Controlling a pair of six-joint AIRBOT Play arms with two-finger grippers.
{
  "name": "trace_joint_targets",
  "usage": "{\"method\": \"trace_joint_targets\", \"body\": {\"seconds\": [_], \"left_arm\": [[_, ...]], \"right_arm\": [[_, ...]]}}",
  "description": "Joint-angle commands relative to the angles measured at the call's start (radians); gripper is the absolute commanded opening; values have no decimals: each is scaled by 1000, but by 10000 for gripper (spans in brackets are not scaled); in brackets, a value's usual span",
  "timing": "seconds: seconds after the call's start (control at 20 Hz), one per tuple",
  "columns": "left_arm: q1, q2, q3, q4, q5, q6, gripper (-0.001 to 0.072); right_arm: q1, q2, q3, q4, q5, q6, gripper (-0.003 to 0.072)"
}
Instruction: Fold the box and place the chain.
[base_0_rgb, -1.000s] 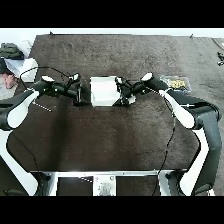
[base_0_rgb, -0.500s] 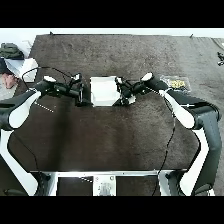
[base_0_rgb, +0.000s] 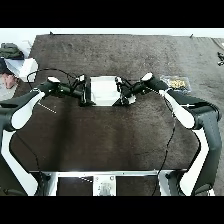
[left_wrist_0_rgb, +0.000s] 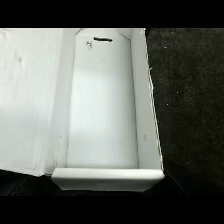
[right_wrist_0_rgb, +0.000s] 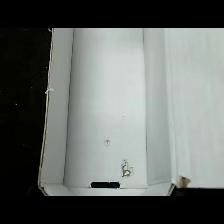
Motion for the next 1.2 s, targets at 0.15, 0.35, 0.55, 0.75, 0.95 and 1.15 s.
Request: {"method": "trace_joint_targets", "body": {"seconds": [0.15,0.35,0.55,0.75,0.95,1.15], "left_arm": [[-5,0,0,43,-5,-56,714],[-5,2,1,54,11,-75,713],[-7,3,1,56,13,-75,713],[-45,3,37,133,25,-84,713],[-50,2,38,132,46,-119,713],[-51,0,36,132,37,-136,713]], "right_arm": [[1,0,0,0,1,-2,281],[1,0,0,0,1,-2,281],[1,0,0,0,1,-2,280],[1,0,0,0,1,-2,281],[2,0,0,0,1,-2,280],[1,0,0,0,1,-2,280]]}}
